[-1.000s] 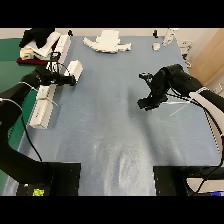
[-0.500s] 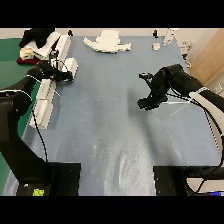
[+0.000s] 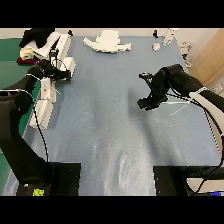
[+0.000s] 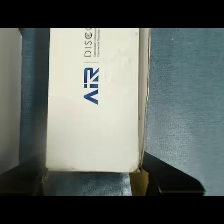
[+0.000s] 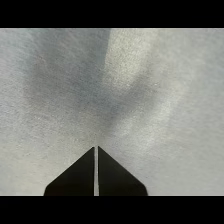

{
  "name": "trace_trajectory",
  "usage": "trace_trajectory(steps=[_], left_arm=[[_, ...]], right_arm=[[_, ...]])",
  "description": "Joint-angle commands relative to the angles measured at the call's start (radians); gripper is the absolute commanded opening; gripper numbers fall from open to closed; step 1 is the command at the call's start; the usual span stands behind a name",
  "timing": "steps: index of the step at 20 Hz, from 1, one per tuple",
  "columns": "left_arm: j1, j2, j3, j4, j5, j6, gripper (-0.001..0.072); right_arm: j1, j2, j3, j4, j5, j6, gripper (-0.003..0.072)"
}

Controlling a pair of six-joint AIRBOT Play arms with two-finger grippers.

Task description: Fold the box.

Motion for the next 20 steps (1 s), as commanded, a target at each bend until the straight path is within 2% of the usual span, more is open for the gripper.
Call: trace_trajectory(steps=[1,12,20], left_arm=[[-0.001,0.0,0.028,0.017,-0.026,0.001,0.0498],[0.0,-0.002,0.032,0.036,0.0,0.002,0.0497],[0.001,-0.031,0.032,0.036,-0.019,0.001,0.0498]], right_arm=[[0.0,-0.001,0.001,0.0,0.0,0.0,0.0031],[0.0,-0.001,0.001,0.0,0.0,0.0,0.003],[0.0,-0.001,0.001,0.0,0.0,0.0,0.0031]])
